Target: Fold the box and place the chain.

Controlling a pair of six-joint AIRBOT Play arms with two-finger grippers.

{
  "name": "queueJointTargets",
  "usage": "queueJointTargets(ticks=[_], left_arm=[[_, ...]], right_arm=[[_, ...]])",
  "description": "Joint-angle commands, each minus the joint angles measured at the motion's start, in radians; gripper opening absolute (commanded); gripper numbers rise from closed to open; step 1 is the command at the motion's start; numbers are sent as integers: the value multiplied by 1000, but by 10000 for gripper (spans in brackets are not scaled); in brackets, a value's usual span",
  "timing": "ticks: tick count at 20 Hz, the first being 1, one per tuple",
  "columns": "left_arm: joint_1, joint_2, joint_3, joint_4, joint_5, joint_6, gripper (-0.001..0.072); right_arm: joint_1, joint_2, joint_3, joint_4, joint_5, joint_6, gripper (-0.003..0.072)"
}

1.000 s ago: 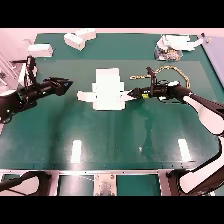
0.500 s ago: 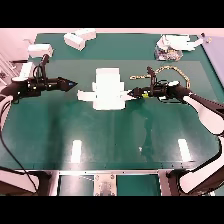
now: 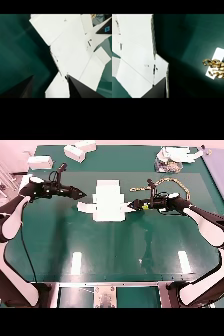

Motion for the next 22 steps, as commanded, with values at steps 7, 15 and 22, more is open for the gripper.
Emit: queueJointTargets(ticks=[7,15,22], left_arm=[[-89,-94,69,27,35,-15,528],[-124,-147,141,-50,40,7,528],[-139,-193,199,-41,3,-3,526]], right_arm=[[1,0,1,0,34,3,3],[1,0,1,0,35,2,4],[0,0,1,0,36,1,4]])
